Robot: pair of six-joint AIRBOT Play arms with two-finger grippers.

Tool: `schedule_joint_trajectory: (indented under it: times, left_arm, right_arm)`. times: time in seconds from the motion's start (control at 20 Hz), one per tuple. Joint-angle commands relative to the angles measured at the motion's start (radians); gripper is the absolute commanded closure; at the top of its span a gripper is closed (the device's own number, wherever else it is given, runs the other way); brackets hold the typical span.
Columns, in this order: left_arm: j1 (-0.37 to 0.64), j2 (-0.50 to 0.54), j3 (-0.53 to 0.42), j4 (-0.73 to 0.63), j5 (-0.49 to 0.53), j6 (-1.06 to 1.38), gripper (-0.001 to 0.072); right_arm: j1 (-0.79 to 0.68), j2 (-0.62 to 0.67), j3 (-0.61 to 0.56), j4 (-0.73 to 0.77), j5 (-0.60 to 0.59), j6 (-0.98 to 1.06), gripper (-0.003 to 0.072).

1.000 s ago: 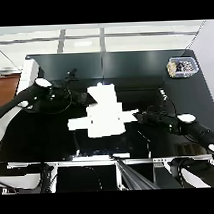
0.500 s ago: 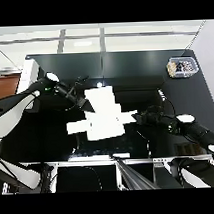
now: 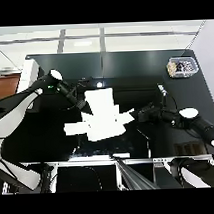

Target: Fold the box and place the chain.

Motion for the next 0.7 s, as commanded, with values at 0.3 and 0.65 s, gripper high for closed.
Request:
schedule_joint_trajectory:
  times: [0.3, 0.65]
  left_arm:
    - [-0.117, 0.477, -0.375, -0.006, 0.543, 0.475, 0.0685]
    - [-0.235, 0.397, -0.467, -0.006, 0.719, 0.832, 0.0684]
  right_arm:
    - [-0.078, 0.014, 0.301, -0.603, 0.423, -0.075, 0.0002]
    - [0.115, 0.013, 0.298, -0.668, 0.317, -0.179, 0.0002]
